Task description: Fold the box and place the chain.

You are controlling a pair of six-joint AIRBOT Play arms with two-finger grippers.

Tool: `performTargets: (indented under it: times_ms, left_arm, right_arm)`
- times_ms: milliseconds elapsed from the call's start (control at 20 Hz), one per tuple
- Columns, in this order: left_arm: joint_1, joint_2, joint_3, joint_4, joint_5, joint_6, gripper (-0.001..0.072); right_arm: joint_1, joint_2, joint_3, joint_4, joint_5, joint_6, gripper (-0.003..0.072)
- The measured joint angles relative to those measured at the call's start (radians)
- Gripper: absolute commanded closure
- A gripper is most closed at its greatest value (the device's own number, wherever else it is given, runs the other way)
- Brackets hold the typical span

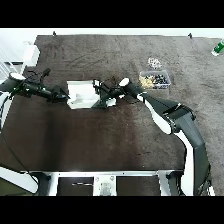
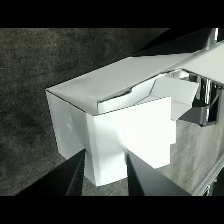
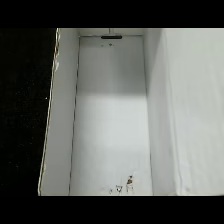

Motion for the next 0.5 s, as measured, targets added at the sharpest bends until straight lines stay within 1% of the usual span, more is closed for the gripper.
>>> performTargets:
  times_ms: [150,500]
  left_arm:
    - [-0.024,0.001,0.019,0.023,0.013,-0.024,0.0401]
    - [-0.089,0.001,0.043,0.129,0.051,-0.115,0.0402]
  right_arm:
    - [0.000,0.000,0.000,0.000,0.000,0.000,0.0101]
    - [0.000,0.000,0.000,-0.001,0.000,0.000,0.0101]
